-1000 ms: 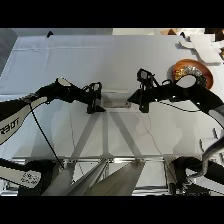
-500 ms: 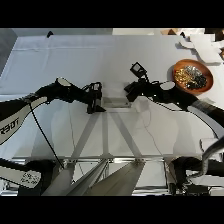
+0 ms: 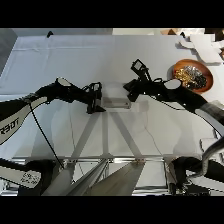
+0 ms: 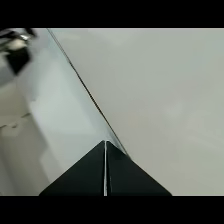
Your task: Fold the box and place the chain.
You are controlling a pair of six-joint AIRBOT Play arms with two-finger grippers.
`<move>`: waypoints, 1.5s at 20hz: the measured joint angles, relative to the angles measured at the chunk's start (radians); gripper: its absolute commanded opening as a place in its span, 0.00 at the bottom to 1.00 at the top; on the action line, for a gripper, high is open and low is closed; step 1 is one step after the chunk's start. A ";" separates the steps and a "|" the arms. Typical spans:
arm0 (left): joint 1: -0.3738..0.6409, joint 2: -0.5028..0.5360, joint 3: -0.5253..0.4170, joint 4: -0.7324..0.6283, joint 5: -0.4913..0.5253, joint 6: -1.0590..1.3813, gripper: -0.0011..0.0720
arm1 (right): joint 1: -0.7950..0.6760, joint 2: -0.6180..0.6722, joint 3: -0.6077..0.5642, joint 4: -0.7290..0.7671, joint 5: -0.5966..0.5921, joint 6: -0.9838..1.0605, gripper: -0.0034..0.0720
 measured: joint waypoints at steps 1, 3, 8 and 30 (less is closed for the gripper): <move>0.000 0.000 0.000 0.000 0.000 0.000 0.69 | -0.003 0.037 0.000 -0.059 0.043 0.006 0.05; 0.000 0.000 0.000 0.000 0.000 0.000 0.69 | -0.025 0.094 0.000 -0.169 0.129 0.028 0.05; 0.000 0.000 0.000 -0.001 0.000 -0.001 0.69 | -0.154 0.111 -0.023 -0.305 0.287 -0.029 0.06; 0.000 0.000 0.000 -0.002 -0.001 -0.001 0.69 | -0.118 -0.142 -0.034 -0.121 0.303 -0.406 0.25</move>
